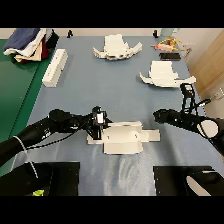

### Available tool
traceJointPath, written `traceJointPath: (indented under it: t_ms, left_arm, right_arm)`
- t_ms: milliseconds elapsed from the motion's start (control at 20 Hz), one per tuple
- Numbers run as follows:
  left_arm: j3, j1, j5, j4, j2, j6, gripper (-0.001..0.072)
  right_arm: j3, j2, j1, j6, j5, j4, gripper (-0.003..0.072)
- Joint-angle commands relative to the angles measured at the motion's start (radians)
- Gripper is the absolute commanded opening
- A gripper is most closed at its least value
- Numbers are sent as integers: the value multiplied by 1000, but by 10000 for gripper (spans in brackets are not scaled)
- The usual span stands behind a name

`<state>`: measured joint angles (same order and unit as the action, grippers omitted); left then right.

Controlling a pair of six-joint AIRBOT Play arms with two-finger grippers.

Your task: Fold the box.

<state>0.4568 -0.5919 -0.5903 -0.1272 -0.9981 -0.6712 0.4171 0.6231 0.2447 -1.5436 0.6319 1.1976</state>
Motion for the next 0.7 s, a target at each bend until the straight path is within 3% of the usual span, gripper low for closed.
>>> traceJointPath:
  t_ms: [0, 650]
  left_arm:
    - [-14, -1, 10, 16, -16, -19, 14]
    - [-63, -1, -75, 22, -18, 123, 15]
  right_arm:
    - [1, 0, 1, 0, -4, 0, 223]
    - [1, 0, 1, 0, 2, -1, 223]
